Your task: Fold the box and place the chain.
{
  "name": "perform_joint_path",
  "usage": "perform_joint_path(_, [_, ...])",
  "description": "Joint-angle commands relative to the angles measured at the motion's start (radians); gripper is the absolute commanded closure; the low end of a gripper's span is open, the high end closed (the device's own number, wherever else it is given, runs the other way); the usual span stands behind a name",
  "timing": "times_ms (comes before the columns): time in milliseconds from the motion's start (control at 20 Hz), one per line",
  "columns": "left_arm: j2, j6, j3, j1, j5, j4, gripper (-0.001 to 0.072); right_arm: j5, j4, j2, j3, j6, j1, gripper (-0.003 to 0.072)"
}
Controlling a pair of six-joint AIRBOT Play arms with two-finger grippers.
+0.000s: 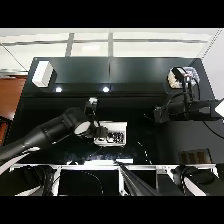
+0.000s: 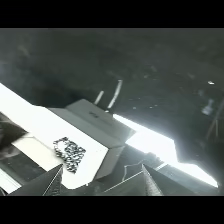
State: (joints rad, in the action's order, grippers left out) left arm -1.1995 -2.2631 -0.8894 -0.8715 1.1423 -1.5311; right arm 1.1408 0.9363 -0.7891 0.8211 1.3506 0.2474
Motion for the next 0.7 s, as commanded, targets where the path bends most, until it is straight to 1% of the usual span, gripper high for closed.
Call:
perform_joint_path(0, [0.1, 0.177, 0.026, 0.086, 0.05, -0.018, 0.0075, 0.003, 0.055, 0.003, 0.001, 0.001, -0.008, 0.0121])
perform_joint_path(100, [0.171, 0.36, 0.08, 0.19, 0.028, 0.061, 0.0076, 0.0, 0.076, 0.003, 0.001, 0.004, -0.008, 0.0121])
perform_joint_path(150, [0.209, 0.513, 0.117, 0.244, -0.006, 0.145, 0.0077, -0.002, 0.079, 0.003, 0.001, 0.004, -0.008, 0.0121])
perform_joint_path(250, [0.277, 0.916, 0.209, 0.365, -0.05, 0.4, 0.0077, -0.005, 0.081, 0.003, 0.0, 0.004, -0.008, 0.0121])
perform_joint_path(300, [0.295, 1.075, 0.26, 0.427, -0.06, 0.526, 0.0078, -0.009, 0.086, 0.003, 0.0, 0.003, -0.008, 0.0121])
perform_joint_path(350, [0.299, 1.181, 0.306, 0.48, -0.07, 0.618, 0.0094, -0.019, 0.09, 0.003, 0.0, 0.003, -0.008, 0.0121])
perform_joint_path(400, [0.293, 1.274, 0.35, 0.527, -0.09, 0.686, 0.0095, -0.033, 0.09, 0.003, 0.0, 0.003, -0.008, 0.0121])
perform_joint_path(450, [0.285, 1.356, 0.384, 0.558, -0.121, 0.727, 0.0094, -0.05, 0.09, 0.003, 0.0, 0.003, -0.008, 0.0121])
perform_joint_path(500, [0.273, 1.462, 0.412, 0.574, -0.159, 0.737, 0.0093, -0.067, 0.09, 0.003, 0.0, 0.003, -0.008, 0.0121])
perform_joint_path(600, [0.237, 1.702, 0.44, 0.572, -0.198, 0.729, 0.0085, -0.084, 0.09, 0.003, 0.0, 0.003, -0.008, 0.0121])
perform_joint_path(650, [0.213, 1.769, 0.446, 0.567, -0.2, 0.727, 0.0085, -0.085, 0.092, 0.003, 0.0, 0.003, -0.008, 0.0121])
